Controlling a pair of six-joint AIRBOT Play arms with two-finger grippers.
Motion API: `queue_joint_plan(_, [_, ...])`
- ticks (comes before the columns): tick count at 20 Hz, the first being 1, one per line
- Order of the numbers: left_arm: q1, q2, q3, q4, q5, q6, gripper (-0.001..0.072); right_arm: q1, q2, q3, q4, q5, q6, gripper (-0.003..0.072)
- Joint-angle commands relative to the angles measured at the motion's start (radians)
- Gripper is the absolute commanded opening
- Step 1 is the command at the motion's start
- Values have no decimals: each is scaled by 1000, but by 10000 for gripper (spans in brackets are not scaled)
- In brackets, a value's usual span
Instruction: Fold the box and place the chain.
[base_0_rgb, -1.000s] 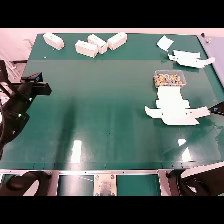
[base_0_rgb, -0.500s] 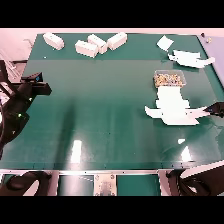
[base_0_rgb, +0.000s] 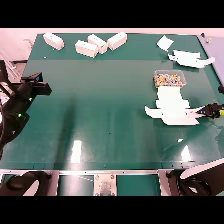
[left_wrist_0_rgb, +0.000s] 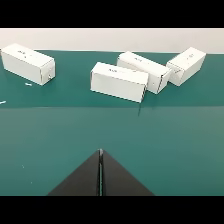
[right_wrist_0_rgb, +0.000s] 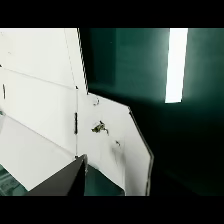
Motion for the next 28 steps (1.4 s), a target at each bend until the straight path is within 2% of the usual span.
queue_joint_plan(1, [1,0,1,0,0,0,20,10,-24,-2,-8,6,0,366])
queue_joint_plan(2, [1,0,1,0,0,0,20,15,-30,-2,-5,6,0,347])
queue_joint_plan(3, [1,0,1,0,0,0,20,21,-35,-2,-3,5,-4,295])
queue_joint_plan(5, [1,0,1,0,0,0,20,31,-45,-3,2,6,-4,265])
queue_joint_plan(8, [1,0,1,0,0,0,20,49,-48,-6,3,5,-4,30])
queue_joint_plan(9, [1,0,1,0,0,0,20,51,-48,-6,7,5,-4,7])
queue_joint_plan(16, [1,0,1,0,0,0,20,67,-34,-7,160,73,21,1])
queue_joint_plan(22, [1,0,1,0,0,0,20,203,71,-20,183,74,78,0])
queue_joint_plan(28, [1,0,1,0,0,0,20,359,220,-218,367,58,84,0])
